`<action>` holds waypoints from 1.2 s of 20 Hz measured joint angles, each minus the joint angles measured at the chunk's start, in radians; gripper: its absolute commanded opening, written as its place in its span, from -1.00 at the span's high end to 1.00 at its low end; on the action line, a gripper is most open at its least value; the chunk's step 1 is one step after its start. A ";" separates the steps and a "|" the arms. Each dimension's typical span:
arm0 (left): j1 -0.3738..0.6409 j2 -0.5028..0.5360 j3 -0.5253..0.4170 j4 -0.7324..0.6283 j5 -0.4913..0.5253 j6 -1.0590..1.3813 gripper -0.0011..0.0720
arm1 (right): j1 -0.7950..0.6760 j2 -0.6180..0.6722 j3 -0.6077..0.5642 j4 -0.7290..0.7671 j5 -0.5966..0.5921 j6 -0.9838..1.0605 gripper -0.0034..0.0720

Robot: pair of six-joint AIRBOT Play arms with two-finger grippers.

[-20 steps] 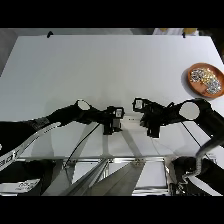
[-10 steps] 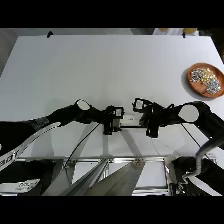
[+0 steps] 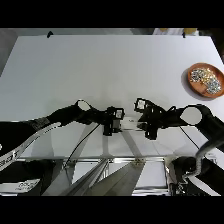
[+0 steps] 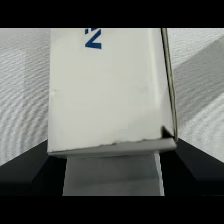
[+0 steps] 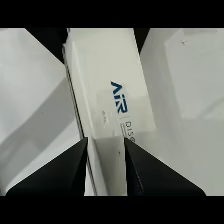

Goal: Fold the box and place the chain.

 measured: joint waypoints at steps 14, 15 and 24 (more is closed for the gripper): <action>0.000 0.000 0.000 -0.002 0.005 -0.003 0.12 | 0.000 -0.016 0.000 0.022 0.005 -0.007 0.11; 0.000 0.000 0.000 -0.002 0.005 -0.003 0.12 | 0.000 -0.016 0.000 0.021 0.009 -0.013 0.12; 0.000 0.000 0.000 -0.003 0.006 -0.004 0.12 | 0.000 0.006 0.000 -0.032 0.003 -0.078 0.69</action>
